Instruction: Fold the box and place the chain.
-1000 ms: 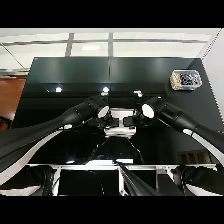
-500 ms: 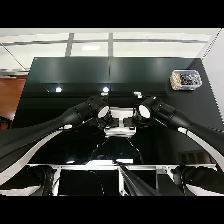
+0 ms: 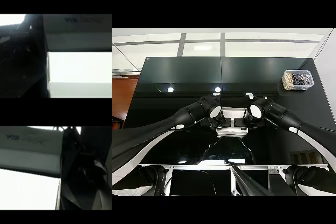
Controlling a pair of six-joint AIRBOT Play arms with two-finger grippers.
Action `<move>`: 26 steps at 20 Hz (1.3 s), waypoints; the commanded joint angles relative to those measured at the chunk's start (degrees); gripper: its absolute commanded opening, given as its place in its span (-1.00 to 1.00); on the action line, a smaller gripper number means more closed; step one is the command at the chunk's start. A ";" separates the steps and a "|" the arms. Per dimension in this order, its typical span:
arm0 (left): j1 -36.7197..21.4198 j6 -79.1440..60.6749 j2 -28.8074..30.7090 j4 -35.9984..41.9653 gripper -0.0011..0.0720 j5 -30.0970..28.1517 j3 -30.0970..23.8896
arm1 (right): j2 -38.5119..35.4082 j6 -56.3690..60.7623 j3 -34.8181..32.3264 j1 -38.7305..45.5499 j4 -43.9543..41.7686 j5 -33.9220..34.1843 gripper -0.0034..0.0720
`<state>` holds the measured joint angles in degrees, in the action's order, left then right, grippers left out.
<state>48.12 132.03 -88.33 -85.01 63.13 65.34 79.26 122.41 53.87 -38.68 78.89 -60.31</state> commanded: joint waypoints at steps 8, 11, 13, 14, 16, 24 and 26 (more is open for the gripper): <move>-0.04 0.00 -0.04 0.07 -0.89 -0.09 0.04 | 1.03 0.85 0.07 -0.04 -0.63 -0.90 -0.87; -0.04 0.00 -0.04 0.15 -0.89 -0.07 0.04 | 1.03 0.85 0.04 -0.02 -0.63 -0.94 -0.87; -0.04 0.00 -0.04 0.22 -0.89 -0.07 0.04 | 1.03 0.87 0.07 -0.02 -0.70 -0.94 -0.50; -0.04 0.00 -0.04 0.22 -0.89 -0.04 0.04 | 1.03 0.98 0.07 0.00 -0.70 -0.96 -0.11; -0.04 0.00 -0.04 0.22 -0.89 -0.07 0.04 | 1.03 1.03 0.07 0.00 -0.68 -1.01 -0.57; -0.04 0.00 -0.04 0.24 -0.89 0.02 0.04 | 0.33 0.33 1.84 0.00 0.44 -1.75 -0.01; -0.04 0.00 -0.04 0.22 -0.89 0.02 0.04 | -1.70 -1.66 1.88 0.11 0.96 -2.47 -0.01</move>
<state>48.12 131.94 -88.38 -84.84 63.11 65.34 79.18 122.74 55.33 -38.68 78.96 -61.67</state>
